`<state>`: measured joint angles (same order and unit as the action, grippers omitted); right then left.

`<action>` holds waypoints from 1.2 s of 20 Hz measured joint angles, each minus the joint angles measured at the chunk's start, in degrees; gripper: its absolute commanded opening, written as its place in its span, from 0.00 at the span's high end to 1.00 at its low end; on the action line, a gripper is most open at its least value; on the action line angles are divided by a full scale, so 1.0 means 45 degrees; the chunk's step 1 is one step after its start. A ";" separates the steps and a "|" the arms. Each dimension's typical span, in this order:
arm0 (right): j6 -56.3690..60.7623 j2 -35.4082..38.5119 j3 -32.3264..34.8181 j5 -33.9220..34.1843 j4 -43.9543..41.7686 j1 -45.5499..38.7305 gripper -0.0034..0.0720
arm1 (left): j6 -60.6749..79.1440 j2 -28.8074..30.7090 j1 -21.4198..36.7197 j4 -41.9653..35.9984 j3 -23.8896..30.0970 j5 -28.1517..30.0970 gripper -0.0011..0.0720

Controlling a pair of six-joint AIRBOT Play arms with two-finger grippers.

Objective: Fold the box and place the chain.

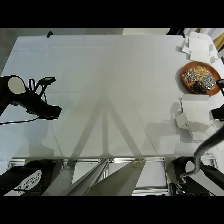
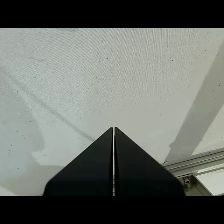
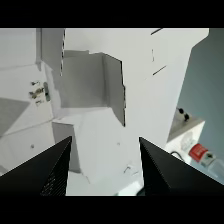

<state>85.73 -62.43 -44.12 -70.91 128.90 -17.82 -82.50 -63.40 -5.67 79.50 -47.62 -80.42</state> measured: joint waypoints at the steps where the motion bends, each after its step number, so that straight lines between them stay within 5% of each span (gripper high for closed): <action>1: -0.0015 -0.0248 0.0000 0.0146 0.0267 -0.0053 0.38 | 0.0000 0.0000 0.0000 0.0000 0.0000 0.0000 0.97; 9: -0.0068 -0.1826 0.0000 0.1137 0.0437 -0.1802 0.46 | 0.0000 0.0000 0.0000 -0.0005 0.0000 0.0000 0.97; 12: -0.0131 -0.2210 0.0000 0.1875 -0.0136 -0.2074 0.64 | 0.0000 0.0000 0.0000 -0.0005 0.0000 0.0000 0.97; 15: 0.0170 -0.2545 0.0000 0.2142 -0.0107 -0.2186 0.94 | 0.0000 0.0000 0.0000 -0.0005 0.0000 0.0000 0.97; 20: 0.0107 -0.2123 0.0000 0.1870 -0.0199 -0.2181 0.94 | 0.0000 0.0000 0.0000 -0.0005 0.0000 0.0000 0.97; 24: -0.1763 -0.0719 0.0214 0.1773 -0.3662 -0.2113 0.94 | 0.0000 0.0000 0.0000 -0.0005 0.0000 0.0000 0.97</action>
<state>77.80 -65.67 -43.16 -62.94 112.42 -27.33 -82.50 -63.40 -5.67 79.48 -47.62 -80.42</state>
